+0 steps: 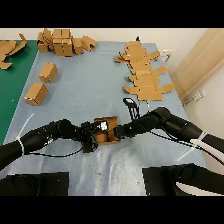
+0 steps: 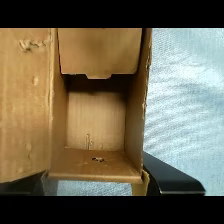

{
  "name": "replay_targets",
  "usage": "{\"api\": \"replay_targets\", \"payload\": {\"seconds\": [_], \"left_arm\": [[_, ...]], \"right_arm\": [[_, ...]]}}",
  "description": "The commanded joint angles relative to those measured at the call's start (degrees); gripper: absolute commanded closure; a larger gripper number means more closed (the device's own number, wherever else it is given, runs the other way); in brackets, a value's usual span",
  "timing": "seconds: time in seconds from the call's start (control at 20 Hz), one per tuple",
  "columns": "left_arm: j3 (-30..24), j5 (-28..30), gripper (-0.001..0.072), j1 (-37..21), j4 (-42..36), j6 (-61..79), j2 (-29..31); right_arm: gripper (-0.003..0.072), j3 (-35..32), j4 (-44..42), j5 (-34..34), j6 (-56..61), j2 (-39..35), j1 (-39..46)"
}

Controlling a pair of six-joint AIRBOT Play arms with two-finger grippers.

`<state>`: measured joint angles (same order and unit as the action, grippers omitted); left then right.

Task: Fold the box.

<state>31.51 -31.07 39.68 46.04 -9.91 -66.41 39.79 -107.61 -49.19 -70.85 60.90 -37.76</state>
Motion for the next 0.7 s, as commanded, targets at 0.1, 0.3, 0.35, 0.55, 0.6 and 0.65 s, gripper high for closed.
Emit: {"api": "replay_targets", "payload": {"seconds": [0.1,0.3,0.35,0.55,0.6,0.65], "left_arm": [[0.0,0.0,0.0199,0.0,0.0,0.0,0.0],[0.0,0.0,0.0199,0.0,0.0,0.0,0.0],[0.0,0.0,0.0198,0.0,0.0,0.0,0.0],[0.0,0.0,0.0199,0.0,0.0,0.0,0.0],[0.0,0.0,0.0199,0.0,0.0,0.0,0.0],[0.0,0.0,0.0199,0.0,0.0,0.0,0.0]], "right_arm": [[0.0314,11.1,19.4,-11.7,22.5,8.3,-8.2],[0.0314,17.0,20.2,-17.9,28.3,15.0,-11.3],[0.0313,17.7,20.2,-19.3,28.9,16.5,-11.8],[0.0349,19.4,20.4,-20.6,30.5,20.4,-12.3],[0.0359,19.6,20.8,-20.5,31.0,20.7,-12.3],[0.0407,19.5,21.4,-20.5,31.1,20.7,-12.3]]}}
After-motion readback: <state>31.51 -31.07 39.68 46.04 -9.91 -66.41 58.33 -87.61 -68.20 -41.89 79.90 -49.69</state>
